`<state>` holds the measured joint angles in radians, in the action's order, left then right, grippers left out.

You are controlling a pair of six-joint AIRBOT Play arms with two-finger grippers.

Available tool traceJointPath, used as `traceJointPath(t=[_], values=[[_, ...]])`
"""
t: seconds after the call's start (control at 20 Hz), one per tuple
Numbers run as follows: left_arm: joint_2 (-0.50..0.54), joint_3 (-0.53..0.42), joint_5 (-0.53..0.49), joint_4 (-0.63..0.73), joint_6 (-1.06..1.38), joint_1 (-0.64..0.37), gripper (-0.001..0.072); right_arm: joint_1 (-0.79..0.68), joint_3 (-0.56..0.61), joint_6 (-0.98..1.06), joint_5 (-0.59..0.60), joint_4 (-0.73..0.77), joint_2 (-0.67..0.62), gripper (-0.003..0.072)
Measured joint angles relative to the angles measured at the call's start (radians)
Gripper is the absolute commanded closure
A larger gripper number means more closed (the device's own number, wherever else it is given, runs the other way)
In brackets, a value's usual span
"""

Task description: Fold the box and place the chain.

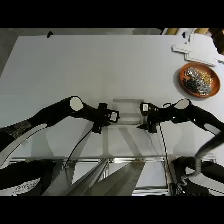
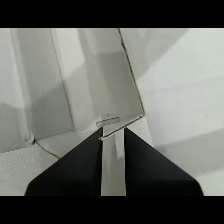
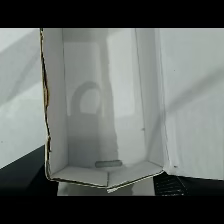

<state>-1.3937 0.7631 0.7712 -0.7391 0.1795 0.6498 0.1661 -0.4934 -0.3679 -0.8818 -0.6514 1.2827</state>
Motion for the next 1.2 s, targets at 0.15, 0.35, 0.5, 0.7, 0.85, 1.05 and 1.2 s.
traceJointPath(t=[0.15,0.35,0.5,0.7,0.85,1.05,1.2], values=[[-0.001,0.0,-0.035,0.022,-0.003,0.009,0.0577,0.0,0.0,0.002,0.0,0.001,0.0,0.0279],[-0.001,0.0,-0.055,0.051,-0.003,0.023,0.0574,0.0,0.0,0.001,0.0,0.001,0.0,0.0279],[0.002,0.0,-0.037,0.058,-0.013,0.025,0.0569,0.0,0.0,0.0,0.0,0.0,0.0,0.0279],[0.026,0.0,0.035,0.012,-0.099,0.003,0.0569,0.0,0.0,-0.002,0.0,-0.001,0.0,0.0279],[0.047,0.0,0.085,-0.035,-0.161,-0.029,0.0567,0.0,0.0,-0.002,0.0,0.0,0.0,0.0279],[0.058,0.0,0.114,-0.07,-0.194,-0.063,0.0557,0.0,0.0,0.0,0.0,0.0,0.0,0.0279],[0.061,0.0,0.114,-0.079,-0.203,-0.082,0.0495,0.0,0.0,0.0,0.0,0.0,0.0,0.0279]])
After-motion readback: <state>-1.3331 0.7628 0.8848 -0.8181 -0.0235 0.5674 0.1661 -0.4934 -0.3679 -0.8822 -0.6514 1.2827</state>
